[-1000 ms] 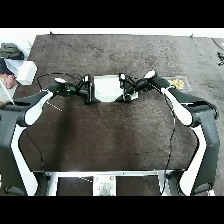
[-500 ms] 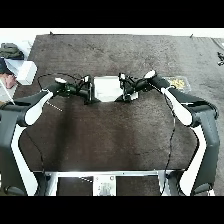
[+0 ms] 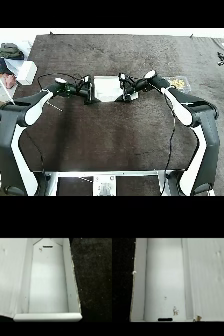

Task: Fold the box and place the chain.

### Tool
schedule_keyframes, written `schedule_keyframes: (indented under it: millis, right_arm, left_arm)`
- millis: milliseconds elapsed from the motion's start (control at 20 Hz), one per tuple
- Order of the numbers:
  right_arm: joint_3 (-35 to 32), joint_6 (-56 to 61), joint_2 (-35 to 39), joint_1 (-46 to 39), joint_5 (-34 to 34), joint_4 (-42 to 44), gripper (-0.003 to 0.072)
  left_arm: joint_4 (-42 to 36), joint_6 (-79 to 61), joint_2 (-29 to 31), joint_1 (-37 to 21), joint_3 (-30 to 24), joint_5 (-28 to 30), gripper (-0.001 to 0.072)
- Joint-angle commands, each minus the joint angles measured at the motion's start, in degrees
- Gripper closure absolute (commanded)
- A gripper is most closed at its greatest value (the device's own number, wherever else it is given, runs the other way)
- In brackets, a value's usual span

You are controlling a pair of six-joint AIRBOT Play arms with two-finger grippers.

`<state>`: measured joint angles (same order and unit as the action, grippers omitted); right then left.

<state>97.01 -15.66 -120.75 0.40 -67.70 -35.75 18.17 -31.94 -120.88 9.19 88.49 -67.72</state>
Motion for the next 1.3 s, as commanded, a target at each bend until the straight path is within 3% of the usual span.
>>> schedule_keyframes:
  millis: [0, 1200, 1250]
  right_arm:
    - [0.0, 0.02, 0.0, 0.07, -0.02, 0.0, 0.0414]
    - [0.0, 0.02, 0.02, 0.04, -0.02, 0.04, 0.0411]
    - [0.0, 0.02, 0.13, 0.04, -0.02, 0.02, 0.0252]
  left_arm:
    - [-0.22, -0.02, -0.02, -0.07, 0.07, 0.04, 0.0475]
    - [-0.26, -0.02, -0.02, -0.07, 0.07, 0.22, 0.0475]
    - [-0.26, -0.02, -0.02, -0.07, 0.07, 0.22, 0.0475]
